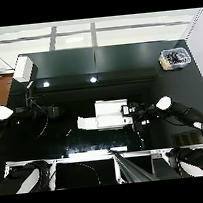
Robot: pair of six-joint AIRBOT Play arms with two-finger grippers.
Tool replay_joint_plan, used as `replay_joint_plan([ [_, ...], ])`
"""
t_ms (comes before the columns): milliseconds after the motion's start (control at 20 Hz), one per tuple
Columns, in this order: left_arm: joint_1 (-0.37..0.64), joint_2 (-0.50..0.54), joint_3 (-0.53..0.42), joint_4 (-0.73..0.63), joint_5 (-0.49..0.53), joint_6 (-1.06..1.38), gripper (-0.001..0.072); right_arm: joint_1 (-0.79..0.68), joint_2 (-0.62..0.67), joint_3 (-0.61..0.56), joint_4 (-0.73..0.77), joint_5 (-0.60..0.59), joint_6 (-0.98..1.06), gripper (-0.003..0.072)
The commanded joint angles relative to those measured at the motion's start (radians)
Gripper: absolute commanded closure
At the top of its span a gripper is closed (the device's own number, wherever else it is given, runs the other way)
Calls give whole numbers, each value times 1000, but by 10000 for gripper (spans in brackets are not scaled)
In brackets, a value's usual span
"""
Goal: Fold the box and place the chain.
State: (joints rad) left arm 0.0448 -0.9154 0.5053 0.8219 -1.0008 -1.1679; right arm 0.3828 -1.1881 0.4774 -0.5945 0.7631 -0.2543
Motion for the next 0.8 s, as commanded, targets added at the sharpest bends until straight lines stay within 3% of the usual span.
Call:
replay_joint_plan([
  [0, 54, -103, -29, 49, -155, -234, 681, 0, 0, 0, 0, 0, 12, 160],
  [100, -2, -203, -29, 24, -179, -171, 682, 0, 0, 0, 0, 0, 12, 160],
  [300, -196, -329, -24, -159, -4, -90, 682, 0, 0, 0, 0, 0, 12, 160],
  [400, -268, -338, -11, -166, 50, -91, 682, 0, 0, 0, 0, -2, 12, 160],
  [650, -320, -338, 10, -185, 46, -55, 677, 0, 0, 0, 0, -8, 12, 160],
  [700, -337, -338, 20, -184, 43, -21, 642, 0, 0, 0, 0, -8, 12, 161],
  [750, -346, -337, 32, -183, 39, -8, 499, 0, 0, 0, 0, -7, 12, 160],
])
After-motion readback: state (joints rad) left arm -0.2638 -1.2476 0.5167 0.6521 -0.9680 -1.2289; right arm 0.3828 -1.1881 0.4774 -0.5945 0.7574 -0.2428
